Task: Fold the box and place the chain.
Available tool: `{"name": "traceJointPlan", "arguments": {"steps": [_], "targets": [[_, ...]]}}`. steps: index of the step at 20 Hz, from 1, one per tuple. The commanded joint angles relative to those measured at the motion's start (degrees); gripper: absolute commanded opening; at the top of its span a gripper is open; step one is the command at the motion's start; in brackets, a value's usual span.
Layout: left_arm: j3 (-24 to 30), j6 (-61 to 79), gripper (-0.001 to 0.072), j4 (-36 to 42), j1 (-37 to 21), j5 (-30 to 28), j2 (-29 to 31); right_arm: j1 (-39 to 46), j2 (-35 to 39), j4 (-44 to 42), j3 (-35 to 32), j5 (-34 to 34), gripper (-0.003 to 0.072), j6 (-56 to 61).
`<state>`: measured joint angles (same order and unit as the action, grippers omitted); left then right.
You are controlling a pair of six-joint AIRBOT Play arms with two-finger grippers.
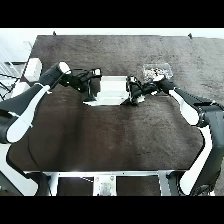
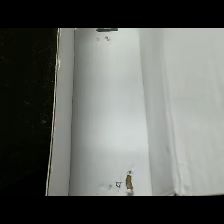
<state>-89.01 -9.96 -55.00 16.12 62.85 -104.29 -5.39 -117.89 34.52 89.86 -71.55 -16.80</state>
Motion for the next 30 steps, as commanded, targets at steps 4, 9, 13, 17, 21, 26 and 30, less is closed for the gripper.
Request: {"name": "traceJointPlan", "arguments": {"steps": [4, 9, 13, 17, 21, 26, 30], "targets": [[0.2, 2.9, 0.0631, -0.7, 2.2, -4.3, -2.3, 0.0, 0.0, 0.0, 0.0, 0.0, 0.0498, 0.0], [0.2, 3.0, 0.0629, -0.6, 2.2, -6.6, -2.7, 0.0, 0.0, 0.0, 0.0, 0.0, 0.0497, 0.0], [0.2, 6.1, 0.0469, 1.4, 2.2, -6.2, -2.8, 0.0, 0.0, 0.0, 0.0, 0.0, 0.0497, 0.0], [0.2, 6.8, 0.0468, 2.8, 2.2, -6.1, -3.0, 0.0, 0.0, 0.0, 0.0, 0.0, 0.0497, 0.0], [0.2, 9.0, 0.0467, 6.6, 2.2, -5.1, -4.3, 0.0, 0.0, 0.0, 0.0, 0.0, 0.0497, 0.0], [0.2, 9.0, 0.027, 6.3, 2.2, -5.7, -4.7, 0.0, 0.0, 0.0, 0.0, 0.0, 0.0497, 0.0], [0.1, 8.5, 0.0428, 3.5, 1.7, -6.2, -4.7, 0.0, 0.0, 0.0, 0.0, 0.0, 0.0498, 0.0]]}}
